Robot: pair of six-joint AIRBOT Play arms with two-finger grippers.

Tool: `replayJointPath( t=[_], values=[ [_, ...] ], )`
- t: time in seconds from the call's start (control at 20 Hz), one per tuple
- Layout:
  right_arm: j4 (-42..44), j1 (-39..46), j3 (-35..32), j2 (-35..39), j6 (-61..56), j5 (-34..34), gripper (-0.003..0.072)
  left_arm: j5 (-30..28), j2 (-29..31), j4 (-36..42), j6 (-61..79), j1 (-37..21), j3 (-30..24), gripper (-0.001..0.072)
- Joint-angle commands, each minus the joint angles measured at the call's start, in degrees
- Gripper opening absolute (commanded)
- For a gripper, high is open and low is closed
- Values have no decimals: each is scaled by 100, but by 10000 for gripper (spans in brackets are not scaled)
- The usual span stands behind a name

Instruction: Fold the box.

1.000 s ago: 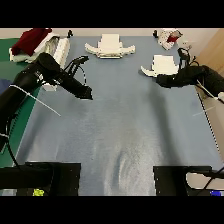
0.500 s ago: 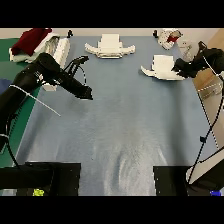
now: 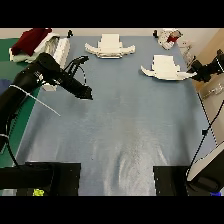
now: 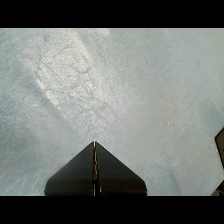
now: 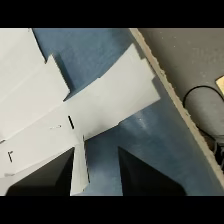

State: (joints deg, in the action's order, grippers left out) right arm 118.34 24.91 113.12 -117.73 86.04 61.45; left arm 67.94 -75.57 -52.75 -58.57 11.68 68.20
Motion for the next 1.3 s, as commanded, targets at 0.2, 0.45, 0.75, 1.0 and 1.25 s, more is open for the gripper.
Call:
replayJointPath(
  t=[0.2,0.45,0.75,1.0,1.25],
  values=[
    [866,-66,72,-184,511,660,291,0,-2,0,2,4,-2,14],
    [1073,-208,72,-164,664,1032,3,0,-2,0,2,4,0,14],
    [1137,-616,-763,496,931,1755,-1,0,-2,0,2,4,0,14],
    [1137,-1191,-3370,2251,1067,911,-1,0,-2,0,2,4,0,14],
    [1163,-1939,-6551,4509,807,-299,-1,0,-2,0,2,4,0,14]
  ],
)
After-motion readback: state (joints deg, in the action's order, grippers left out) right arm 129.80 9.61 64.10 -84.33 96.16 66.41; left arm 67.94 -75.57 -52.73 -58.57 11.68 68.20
